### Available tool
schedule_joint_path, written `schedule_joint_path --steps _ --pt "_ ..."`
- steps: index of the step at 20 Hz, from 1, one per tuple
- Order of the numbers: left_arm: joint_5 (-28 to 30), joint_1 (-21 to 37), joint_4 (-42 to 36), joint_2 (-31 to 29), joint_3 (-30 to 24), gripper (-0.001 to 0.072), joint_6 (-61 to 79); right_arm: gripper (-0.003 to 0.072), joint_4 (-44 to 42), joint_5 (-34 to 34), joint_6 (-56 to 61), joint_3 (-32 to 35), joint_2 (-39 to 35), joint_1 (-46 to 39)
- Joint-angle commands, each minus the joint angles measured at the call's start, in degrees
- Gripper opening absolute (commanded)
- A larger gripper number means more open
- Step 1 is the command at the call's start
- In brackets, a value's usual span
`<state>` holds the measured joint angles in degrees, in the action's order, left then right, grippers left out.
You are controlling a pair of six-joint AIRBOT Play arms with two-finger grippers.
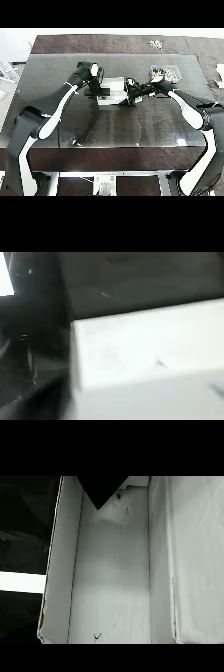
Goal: Fold the box and place the chain.
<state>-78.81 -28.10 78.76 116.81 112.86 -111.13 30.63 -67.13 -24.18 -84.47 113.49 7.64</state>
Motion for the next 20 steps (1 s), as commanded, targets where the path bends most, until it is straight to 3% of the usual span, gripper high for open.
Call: schedule_joint_path --steps 1,8,13,17,20 --pt "-3.3 0.3 2.7 0.0 2.7 0.054 0.3 0.0587 -0.1 -0.4 0.2 0.0 0.0 0.0" --pt "-13.6 3.8 1.7 -0.6 5.9 0.054 8.0 0.0587 -0.1 -0.4 0.2 0.0 0.0 0.0" --pt "-12.8 8.8 -4.7 -5.7 5.6 0.054 22.1 0.0587 -0.1 -0.5 0.2 0.0 0.0 0.0" --pt "-14.3 14.5 -15.7 -8.5 5.5 0.054 35.6 0.0587 -0.1 -0.4 0.2 0.0 0.0 0.0" --pt "-9.7 17.3 -16.5 -8.5 0.8 0.054 52.2 0.0587 -0.1 -0.4 0.2 0.0 0.0 0.0"
